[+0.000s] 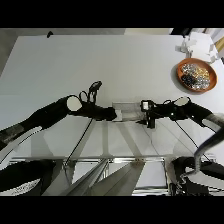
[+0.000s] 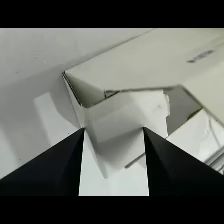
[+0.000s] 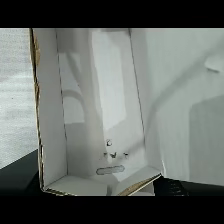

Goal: Fold the box and place the chain.

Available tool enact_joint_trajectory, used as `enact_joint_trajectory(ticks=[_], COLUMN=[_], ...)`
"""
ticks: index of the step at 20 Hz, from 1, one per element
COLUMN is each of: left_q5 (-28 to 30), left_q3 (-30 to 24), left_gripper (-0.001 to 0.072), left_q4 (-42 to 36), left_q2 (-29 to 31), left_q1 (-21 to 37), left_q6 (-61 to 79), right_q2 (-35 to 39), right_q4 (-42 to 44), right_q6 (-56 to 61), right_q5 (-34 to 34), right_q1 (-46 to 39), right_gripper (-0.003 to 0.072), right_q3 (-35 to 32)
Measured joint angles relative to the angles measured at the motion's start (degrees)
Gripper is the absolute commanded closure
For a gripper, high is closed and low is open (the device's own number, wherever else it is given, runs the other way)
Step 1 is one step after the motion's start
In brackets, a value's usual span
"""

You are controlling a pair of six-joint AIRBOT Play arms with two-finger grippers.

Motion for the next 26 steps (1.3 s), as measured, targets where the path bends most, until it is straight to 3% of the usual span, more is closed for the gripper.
enact_joint_trajectory(ticks=[8, 11, 17, 22, 26], left_q5=[-4.20, -8.96, -23.82, -28.24, -29.24], left_q3=[8.24, 12.31, 26.21, 31.39, 32.28], left_gripper=[0.0300, 0.0308, 0.0326, 0.0328, 0.0448], left_q4=[14.82, 19.58, 27.32, 30.32, 33.11], left_q2=[-4.81, -6.34, -14.91, -19.76, -20.96], left_q1=[-4.28, -5.27, -8.13, -10.16, -10.64], left_q6=[-22.71, -29.99, -41.33, -47.74, -51.78], right_q2=[0.00, 0.00, 0.00, 0.00, 0.00], right_q4=[0.00, 0.02, 0.02, 0.02, 0.00], right_q6=[0.00, 0.00, 0.00, 0.00, 0.00], right_q5=[0.00, 0.00, 0.00, 0.00, 0.00], right_q1=[0.00, 0.00, 0.00, 0.00, 0.00], right_gripper=[0.0272, 0.0272, 0.0272, 0.0272, 0.0272], right_q3=[0.00, 0.00, 0.00, 0.00, 0.00])
